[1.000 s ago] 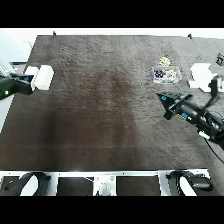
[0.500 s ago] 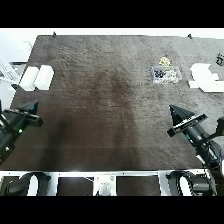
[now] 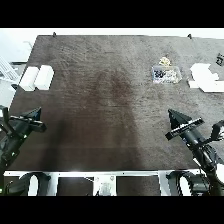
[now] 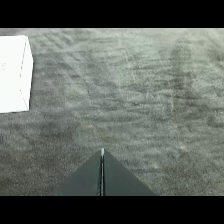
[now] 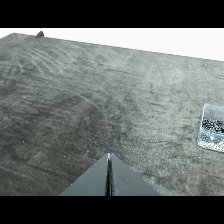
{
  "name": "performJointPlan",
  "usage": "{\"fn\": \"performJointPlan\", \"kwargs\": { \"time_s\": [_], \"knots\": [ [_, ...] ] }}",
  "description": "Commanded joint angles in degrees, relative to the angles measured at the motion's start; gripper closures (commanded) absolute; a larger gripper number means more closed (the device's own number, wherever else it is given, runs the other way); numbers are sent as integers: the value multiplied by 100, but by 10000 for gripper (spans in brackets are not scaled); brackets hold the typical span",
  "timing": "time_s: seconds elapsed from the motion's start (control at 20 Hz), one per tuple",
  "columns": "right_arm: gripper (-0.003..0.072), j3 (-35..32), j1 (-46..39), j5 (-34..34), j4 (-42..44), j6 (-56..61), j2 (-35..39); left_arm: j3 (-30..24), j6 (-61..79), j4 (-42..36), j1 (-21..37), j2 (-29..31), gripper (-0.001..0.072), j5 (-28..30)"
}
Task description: Fold the box and place the chain.
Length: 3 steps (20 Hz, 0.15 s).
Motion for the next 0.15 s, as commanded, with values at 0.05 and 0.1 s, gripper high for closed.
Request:
{"fn": "performJointPlan", "kwargs": {
  "time_s": [0.05, 0.1],
  "knots": [
    [674, -15, 0, -2, 4, -2, 11, -15, -4, 4, 0, 13, 687, 15],
    [674, -15, 0, -2, 4, -2, 11, -15, -4, 2, 0, 13, 687, 11]
  ]
}}
